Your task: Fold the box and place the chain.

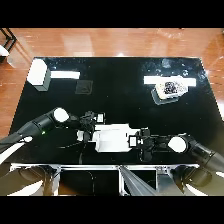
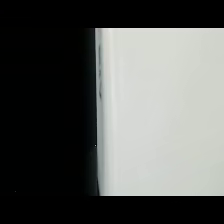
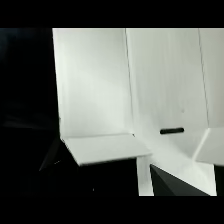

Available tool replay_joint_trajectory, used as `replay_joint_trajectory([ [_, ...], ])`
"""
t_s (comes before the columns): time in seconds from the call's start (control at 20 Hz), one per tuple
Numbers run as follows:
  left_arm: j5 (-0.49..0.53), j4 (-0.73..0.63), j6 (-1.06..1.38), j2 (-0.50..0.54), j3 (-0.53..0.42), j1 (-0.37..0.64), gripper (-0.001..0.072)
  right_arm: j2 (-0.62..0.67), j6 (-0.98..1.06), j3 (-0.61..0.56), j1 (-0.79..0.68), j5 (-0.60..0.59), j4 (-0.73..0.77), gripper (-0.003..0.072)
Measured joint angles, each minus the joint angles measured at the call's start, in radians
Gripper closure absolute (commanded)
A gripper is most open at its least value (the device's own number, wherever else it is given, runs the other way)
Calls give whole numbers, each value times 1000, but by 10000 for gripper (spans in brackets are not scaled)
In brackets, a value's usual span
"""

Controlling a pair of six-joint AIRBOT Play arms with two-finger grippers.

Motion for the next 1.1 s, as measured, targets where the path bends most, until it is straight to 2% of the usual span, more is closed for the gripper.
replay_joint_trajectory([
  [0.45,0,0,0,0,0,0,691,-17,26,1,30,-140,64,-12],
  [1.1,0,0,0,0,0,0,691,-17,200,16,31,-175,85,-12],
])
